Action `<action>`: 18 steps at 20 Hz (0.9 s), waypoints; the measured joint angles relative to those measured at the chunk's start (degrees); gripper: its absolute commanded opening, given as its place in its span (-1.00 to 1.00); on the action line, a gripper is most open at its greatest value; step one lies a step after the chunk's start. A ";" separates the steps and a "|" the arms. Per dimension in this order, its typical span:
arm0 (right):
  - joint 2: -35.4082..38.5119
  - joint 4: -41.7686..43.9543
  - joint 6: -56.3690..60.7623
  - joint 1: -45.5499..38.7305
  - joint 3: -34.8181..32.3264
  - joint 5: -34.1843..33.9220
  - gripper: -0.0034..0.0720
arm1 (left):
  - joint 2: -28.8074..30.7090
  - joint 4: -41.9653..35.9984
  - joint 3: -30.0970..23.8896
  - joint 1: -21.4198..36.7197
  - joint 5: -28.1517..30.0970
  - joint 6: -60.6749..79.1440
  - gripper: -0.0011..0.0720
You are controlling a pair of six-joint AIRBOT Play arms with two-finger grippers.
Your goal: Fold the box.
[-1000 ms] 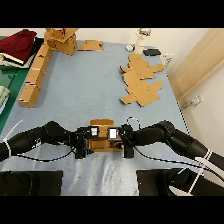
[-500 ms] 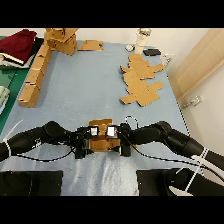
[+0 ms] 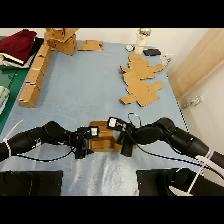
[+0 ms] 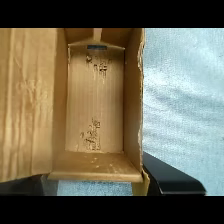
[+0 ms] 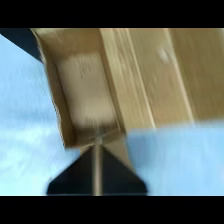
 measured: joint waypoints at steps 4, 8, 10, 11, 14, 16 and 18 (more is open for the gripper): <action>4.04 -20.92 30.82 -2.45 3.39 -11.65 -0.90 | 0.00 0.00 0.00 0.00 -0.02 0.00 0.45; 4.46 -24.63 46.75 -11.34 1.64 -15.34 -0.90 | 0.00 0.00 0.00 0.00 -0.02 0.00 0.45; 3.30 -19.82 47.76 -14.82 -0.90 -13.68 -0.90 | 0.00 0.00 0.00 0.00 -0.02 0.00 0.45; 2.56 -16.37 47.30 -15.85 -2.29 -12.07 -0.90 | 0.00 0.00 0.00 0.00 -0.02 -0.02 0.45; 0.31 -6.47 43.15 -17.57 -5.27 -7.28 -0.90 | 0.00 0.00 0.00 0.00 -0.02 0.00 0.45; -0.57 -0.48 39.85 -17.62 -6.25 -5.09 -0.90 | 0.00 -0.02 0.00 0.00 -0.02 0.00 0.45; -1.09 3.10 37.57 -16.92 -6.80 -3.58 -0.90 | 0.00 -0.02 0.00 0.00 -0.02 0.00 0.45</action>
